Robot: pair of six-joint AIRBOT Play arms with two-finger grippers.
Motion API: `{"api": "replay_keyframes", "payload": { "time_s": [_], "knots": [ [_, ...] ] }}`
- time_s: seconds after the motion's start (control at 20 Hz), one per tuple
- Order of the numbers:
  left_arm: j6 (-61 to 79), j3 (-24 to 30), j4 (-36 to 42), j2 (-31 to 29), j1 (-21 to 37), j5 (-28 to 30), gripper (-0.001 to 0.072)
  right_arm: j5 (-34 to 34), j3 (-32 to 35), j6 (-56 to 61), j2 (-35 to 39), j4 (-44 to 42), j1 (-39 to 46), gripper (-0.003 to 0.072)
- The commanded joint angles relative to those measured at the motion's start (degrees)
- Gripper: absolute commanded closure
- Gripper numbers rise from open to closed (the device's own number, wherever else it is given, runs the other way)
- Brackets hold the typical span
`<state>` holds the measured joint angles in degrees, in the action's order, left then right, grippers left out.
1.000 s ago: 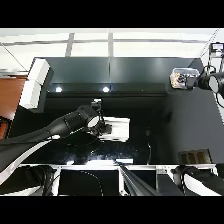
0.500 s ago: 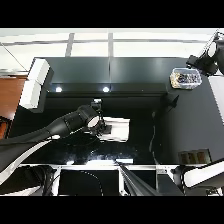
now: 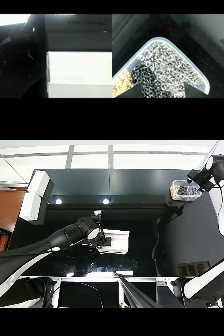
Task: Fold the box and place the chain.
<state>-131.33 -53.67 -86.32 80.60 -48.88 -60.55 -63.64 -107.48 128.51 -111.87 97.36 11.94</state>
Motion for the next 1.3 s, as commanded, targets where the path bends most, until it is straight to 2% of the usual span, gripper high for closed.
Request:
{"api": "replay_keyframes", "payload": {
  "time_s": [0.0, 0.35, 0.45, 0.5, 0.55, 0.7, 0.85, 1.25],
  "knots": [
    [0.0, -0.02, 0.0, 0.0, 0.04, -0.02, 0.0682, 1.03, -0.33, 1.7, -1.64, -0.13, 0.85, 0.0115],
    [0.0, -0.02, -0.02, 0.0, 0.04, -0.15, 0.0682, 2.01, -0.33, 2.03, -4.31, -0.24, 1.16, 0.0127],
    [0.0, -0.02, -0.02, 0.0, 0.04, -0.15, 0.0682, 3.1, -0.33, 1.77, -4.46, -1.09, 1.16, 0.0354],
    [0.0, -0.02, -0.02, 0.0, 0.04, -0.17, 0.0682, 3.85, -0.46, 0.79, -4.39, -2.34, 1.14, 0.0531],
    [0.0, -0.02, -0.02, 0.0, 0.04, -0.17, 0.0682, 4.2, -0.72, -1.49, -4.33, -4.09, 1.14, 0.0677],
    [0.0, -0.02, -0.02, 0.0, 0.04, -0.17, 0.0682, 1.09, -2.78, -4.87, -3.69, -5.66, 1.16, 0.0674],
    [0.0, -0.02, -0.02, 0.0, 0.04, -0.22, 0.0682, -1.88, -5.99, -14.71, -0.28, -5.66, 1.16, 0.0678],
    [0.0, -0.02, -0.02, 0.0, 0.04, -0.61, 0.0682, -6.25, -6.29, -29.55, 19.69, -6.27, 1.14, 0.0679]
  ]
}}
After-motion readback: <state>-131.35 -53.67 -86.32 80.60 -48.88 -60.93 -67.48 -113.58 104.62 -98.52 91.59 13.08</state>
